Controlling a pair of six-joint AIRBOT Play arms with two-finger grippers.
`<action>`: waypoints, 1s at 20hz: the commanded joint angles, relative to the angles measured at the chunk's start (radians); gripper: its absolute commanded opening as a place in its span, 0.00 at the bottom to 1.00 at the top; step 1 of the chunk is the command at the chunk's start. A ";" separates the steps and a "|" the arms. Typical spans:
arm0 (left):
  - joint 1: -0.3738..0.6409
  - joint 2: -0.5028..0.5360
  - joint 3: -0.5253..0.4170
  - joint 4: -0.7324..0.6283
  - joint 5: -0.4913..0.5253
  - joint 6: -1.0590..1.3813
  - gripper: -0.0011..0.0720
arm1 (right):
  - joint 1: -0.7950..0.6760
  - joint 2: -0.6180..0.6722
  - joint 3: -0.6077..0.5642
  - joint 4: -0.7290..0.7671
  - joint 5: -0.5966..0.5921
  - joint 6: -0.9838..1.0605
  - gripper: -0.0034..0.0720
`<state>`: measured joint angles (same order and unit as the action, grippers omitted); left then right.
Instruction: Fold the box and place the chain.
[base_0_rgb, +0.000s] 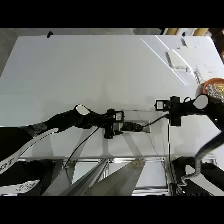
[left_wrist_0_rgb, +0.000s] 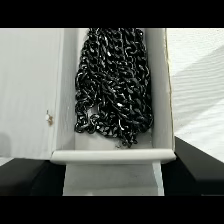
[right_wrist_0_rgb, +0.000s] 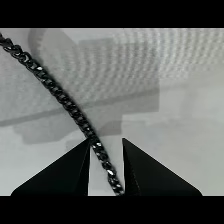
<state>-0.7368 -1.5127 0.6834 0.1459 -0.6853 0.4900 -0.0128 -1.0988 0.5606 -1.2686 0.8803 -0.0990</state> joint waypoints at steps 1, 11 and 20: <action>0.000 0.000 0.001 0.000 0.000 0.000 0.39 | -0.001 -0.039 -0.006 -0.006 -0.001 -0.050 0.36; 0.000 0.001 0.001 0.000 0.000 0.000 0.39 | -0.001 -0.039 -0.006 -0.006 0.043 -0.058 0.07; 0.000 0.001 0.001 0.000 0.000 0.000 0.39 | 0.000 0.320 -0.006 0.248 0.216 0.182 0.07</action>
<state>-0.7368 -1.5127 0.6834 0.1455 -0.6853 0.4900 -0.0132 -0.8928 0.5533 -1.1721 1.0355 0.0181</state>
